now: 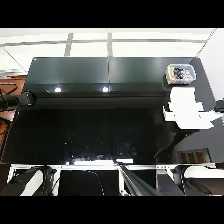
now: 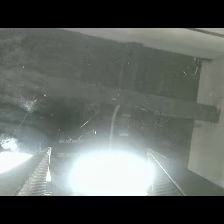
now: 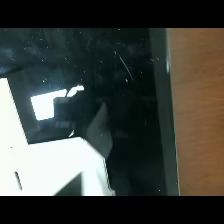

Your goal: Fold the box and place the chain.

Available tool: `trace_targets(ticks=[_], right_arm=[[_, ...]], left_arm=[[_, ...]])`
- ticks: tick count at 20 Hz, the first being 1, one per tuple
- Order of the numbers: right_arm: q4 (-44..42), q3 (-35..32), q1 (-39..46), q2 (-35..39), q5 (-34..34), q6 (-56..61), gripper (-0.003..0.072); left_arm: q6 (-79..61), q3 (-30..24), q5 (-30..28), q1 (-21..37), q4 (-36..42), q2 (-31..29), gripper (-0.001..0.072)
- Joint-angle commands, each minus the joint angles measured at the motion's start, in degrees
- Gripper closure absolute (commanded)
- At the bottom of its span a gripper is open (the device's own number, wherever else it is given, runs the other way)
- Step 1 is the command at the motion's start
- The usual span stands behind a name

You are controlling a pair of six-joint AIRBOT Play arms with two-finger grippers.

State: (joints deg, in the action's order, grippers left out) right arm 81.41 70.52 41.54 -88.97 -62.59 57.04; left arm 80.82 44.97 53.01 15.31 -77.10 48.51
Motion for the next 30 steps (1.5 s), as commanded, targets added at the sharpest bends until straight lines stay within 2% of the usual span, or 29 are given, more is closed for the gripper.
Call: trace_targets(ticks=[1,3,5,9,11,15,19,22,24,28,30], right_arm=[[1.6,1.0,-1.1,-1.7,-1.2,1.7,0.0670],[-1.6,1.0,-1.3,-0.3,-4.1,1.6,0.0669],[-9.8,0.9,-2.5,2.8,-7.5,0.0,0.0670],[-26.8,-5.1,-8.3,14.9,-9.2,-2.7,0.0670],[-36.6,-11.3,-11.9,21.3,-7.2,-4.5,0.0670],[-55.4,-31.1,-25.3,32.7,6.0,-10.1,0.0670],[-67.0,-46.9,-43.3,34.1,22.1,-14.0,0.0670],[-71.1,-51.4,-53.7,34.1,32.4,-14.0,0.0669],[-71.4,-51.6,-57.6,34.1,34.2,-14.0,0.0670],[-71.4,-51.6,-59.5,34.1,34.3,-13.7,0.0670],[-71.5,-51.6,-59.5,34.1,34.3,-13.3,0.0670]], left_arm=[[0.0,0.0,0.0,0.0,0.0,0.0,0.0016],[0.0,0.0,-0.1,0.0,0.1,0.0,0.0016],[0.0,0.0,-0.8,0.0,0.2,0.0,0.0015],[0.0,0.0,-1.6,0.0,0.3,0.0,0.0015],[0.5,-0.5,-1.0,0.0,3.0,0.0,0.0015],[-0.5,-3.1,-0.2,-0.7,15.8,3.1,0.0015],[-10.4,-3.5,0.2,-5.1,28.9,12.1,0.0016],[-20.7,-3.2,2.1,-8.8,42.7,19.5,0.0015],[-25.7,-0.7,6.8,-11.7,46.5,25.4,0.0015],[-26.4,8.6,12.1,-16.4,43.1,38.0,0.0015],[-26.5,13.9,18.4,-18.2,43.5,45.0,0.0015]])
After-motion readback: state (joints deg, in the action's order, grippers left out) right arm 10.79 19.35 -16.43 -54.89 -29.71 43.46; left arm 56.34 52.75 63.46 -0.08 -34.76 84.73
